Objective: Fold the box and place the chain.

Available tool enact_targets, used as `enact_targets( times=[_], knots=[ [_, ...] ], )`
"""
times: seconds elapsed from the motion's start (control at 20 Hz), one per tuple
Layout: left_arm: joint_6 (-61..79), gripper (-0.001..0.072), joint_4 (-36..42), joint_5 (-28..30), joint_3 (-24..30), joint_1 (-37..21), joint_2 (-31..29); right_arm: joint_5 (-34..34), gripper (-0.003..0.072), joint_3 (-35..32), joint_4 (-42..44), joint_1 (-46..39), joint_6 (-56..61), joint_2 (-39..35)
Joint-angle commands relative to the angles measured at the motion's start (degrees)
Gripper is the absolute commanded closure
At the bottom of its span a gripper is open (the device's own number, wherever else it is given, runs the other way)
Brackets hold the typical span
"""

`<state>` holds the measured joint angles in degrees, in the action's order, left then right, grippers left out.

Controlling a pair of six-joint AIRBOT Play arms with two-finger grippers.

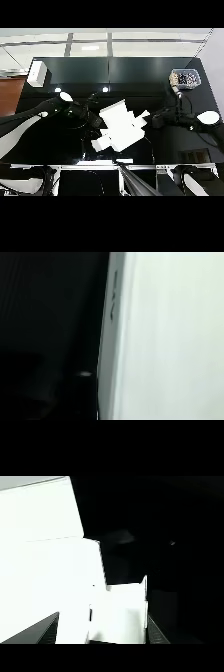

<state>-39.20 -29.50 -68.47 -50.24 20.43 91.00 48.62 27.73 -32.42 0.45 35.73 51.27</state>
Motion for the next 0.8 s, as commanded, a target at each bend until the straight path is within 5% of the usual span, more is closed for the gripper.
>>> enact_targets(
  times=[0.0, 0.15, 0.3, 0.55, 0.75],
  knots=[
    [0.0, 0.0686, -4.2, -2.8, -3.8, 0.4, -0.7, 7.1, 0.0058, 9.2, -12.8, -3.5, 0.0, 0.0],
    [2.7, 0.0687, -9.8, -0.4, -5.4, 3.2, -5.1, 8.5, 0.0059, 18.2, -20.5, -6.1, 0.0, 0.0],
    [11.3, 0.0686, -11.0, 10.4, -5.4, 8.0, -11.4, 3.0, 0.0059, 20.9, -19.7, -6.5, 0.0, 0.0],
    [31.3, 0.0684, -13.2, 20.5, -5.4, 12.8, -11.0, 5.6, 0.0059, 19.8, -12.7, -6.4, 0.3, 0.0],
    [35.0, 0.0682, -13.2, 22.2, -5.4, 13.6, -7.6, 11.5, 0.006, 11.5, -12.1, -4.6, -10.8, 0.0]
  ],
)
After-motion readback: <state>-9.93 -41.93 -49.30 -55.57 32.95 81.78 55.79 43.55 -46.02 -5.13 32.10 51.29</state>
